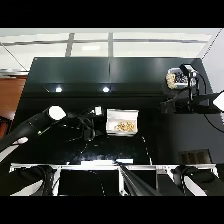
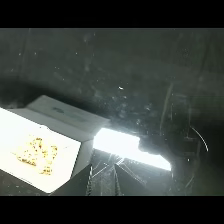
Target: Fold the box and place the chain.
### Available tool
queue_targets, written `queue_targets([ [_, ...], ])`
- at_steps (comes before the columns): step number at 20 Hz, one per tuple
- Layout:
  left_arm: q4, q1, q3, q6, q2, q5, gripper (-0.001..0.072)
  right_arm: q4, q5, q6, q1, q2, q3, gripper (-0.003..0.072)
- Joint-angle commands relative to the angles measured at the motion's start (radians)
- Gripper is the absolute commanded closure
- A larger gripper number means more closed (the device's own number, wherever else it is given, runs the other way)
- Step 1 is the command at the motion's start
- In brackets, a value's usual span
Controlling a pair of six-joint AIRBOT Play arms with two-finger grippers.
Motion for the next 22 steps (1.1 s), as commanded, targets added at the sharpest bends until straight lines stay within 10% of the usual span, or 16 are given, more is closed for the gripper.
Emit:
queue_targets([
  [1,0.007,-0.011,0.051,0.102,-0.078,-0.074,0.0000,0.001,0.001,0.006,0.001,-0.001,-0.014,0.0519],
  [13,-0.086,-0.050,0.148,0.124,-0.220,-0.055,0.0004,0.000,0.004,0.006,0.001,-0.001,-0.033,0.0519],
  [16,-0.083,-0.057,0.148,0.126,-0.220,-0.055,0.0281,-0.003,-0.006,0.005,0.001,-0.001,-0.036,0.0518],
  [19,-0.083,-0.058,0.148,0.126,-0.220,-0.054,0.0323,-0.009,-0.078,0.005,0.002,-0.002,-0.052,0.0506],
  [21,-0.083,-0.058,0.148,0.126,-0.220,-0.052,0.0323,0.010,-0.166,-0.014,0.028,-0.021,-0.051,0.0026],
  [22,-0.083,-0.058,0.148,0.126,-0.220,-0.051,0.0323,0.042,-0.213,-0.051,0.048,-0.040,-0.050,0.0026],
])
